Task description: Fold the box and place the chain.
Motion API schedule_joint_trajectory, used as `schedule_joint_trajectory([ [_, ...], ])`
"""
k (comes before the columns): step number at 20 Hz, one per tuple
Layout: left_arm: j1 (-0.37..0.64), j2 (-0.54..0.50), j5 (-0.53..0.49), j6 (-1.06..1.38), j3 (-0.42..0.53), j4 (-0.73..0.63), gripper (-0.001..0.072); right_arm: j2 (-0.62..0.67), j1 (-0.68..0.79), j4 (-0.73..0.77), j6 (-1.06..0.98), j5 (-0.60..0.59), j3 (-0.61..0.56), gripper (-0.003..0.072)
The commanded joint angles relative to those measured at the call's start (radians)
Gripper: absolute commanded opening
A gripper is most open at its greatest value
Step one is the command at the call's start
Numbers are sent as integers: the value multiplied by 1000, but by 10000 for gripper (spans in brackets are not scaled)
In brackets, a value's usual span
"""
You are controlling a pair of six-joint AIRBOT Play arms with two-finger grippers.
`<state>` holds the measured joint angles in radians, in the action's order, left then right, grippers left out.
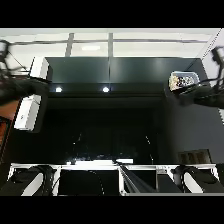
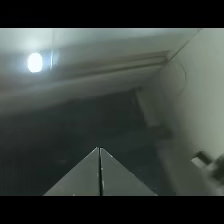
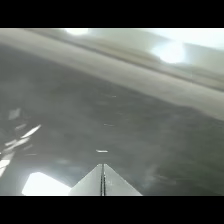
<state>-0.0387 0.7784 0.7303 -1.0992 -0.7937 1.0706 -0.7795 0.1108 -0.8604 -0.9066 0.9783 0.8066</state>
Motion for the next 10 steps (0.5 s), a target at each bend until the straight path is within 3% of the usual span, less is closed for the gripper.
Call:
schedule_joint_trajectory([
  [1,-252,-60,-332,-8,157,127,27,11,-31,-87,5,-375,-210,15],
  [3,-264,-42,-344,-22,180,118,27,11,-11,-88,6,-472,-272,16],
  [10,-265,-37,-332,-42,181,119,30,11,-7,-93,6,-463,-273,16],
])
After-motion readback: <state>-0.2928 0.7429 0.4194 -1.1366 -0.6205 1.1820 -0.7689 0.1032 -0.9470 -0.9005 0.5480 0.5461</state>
